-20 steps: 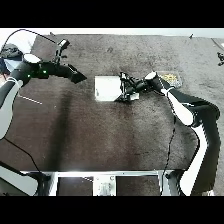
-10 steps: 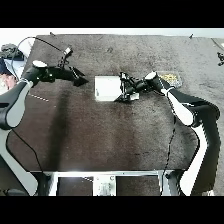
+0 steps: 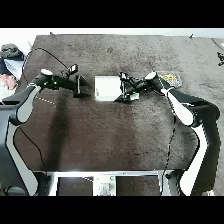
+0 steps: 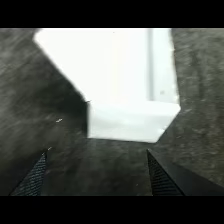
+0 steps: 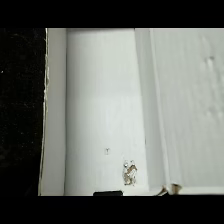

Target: Fold the box and place the chain.

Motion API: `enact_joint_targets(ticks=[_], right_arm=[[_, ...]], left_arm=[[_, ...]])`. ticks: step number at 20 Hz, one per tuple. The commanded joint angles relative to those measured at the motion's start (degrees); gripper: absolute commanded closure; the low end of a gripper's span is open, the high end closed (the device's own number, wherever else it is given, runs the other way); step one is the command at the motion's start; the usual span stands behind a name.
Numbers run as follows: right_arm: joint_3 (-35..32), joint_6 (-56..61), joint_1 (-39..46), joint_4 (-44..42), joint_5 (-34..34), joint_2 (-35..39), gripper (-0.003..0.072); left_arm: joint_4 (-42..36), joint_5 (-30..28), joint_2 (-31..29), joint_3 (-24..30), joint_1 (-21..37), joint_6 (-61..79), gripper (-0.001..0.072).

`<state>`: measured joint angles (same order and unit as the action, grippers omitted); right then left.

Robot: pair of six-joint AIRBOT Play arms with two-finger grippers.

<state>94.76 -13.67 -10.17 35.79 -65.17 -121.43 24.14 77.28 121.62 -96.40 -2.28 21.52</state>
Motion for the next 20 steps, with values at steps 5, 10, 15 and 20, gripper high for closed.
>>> enact_joint_targets(ticks=[5, 10, 15, 20], right_arm=[[0.0, 0.0, 0.0, 0.0, 0.0, 0.0, 0.0245], [0.0, 0.0, 0.0, 0.0, 0.0, 0.0, 0.0246], [0.0, 0.0, 0.0, 0.0, 0.0, 0.0, 0.0245], [0.0, 0.0, 0.0, 0.0, 0.0, 0.0, 0.0245]], left_arm=[[-2.8, 1.4, 2.3, 0.0, -3.2, 4.5, -0.0011], [-4.7, 1.7, 2.3, -0.1, -3.2, 6.0, -0.0011], [-3.8, 0.2, 2.3, -0.1, -4.7, 5.4, -0.0011], [-3.1, -2.3, 2.3, -0.1, -5.9, 2.4, -0.0011]])
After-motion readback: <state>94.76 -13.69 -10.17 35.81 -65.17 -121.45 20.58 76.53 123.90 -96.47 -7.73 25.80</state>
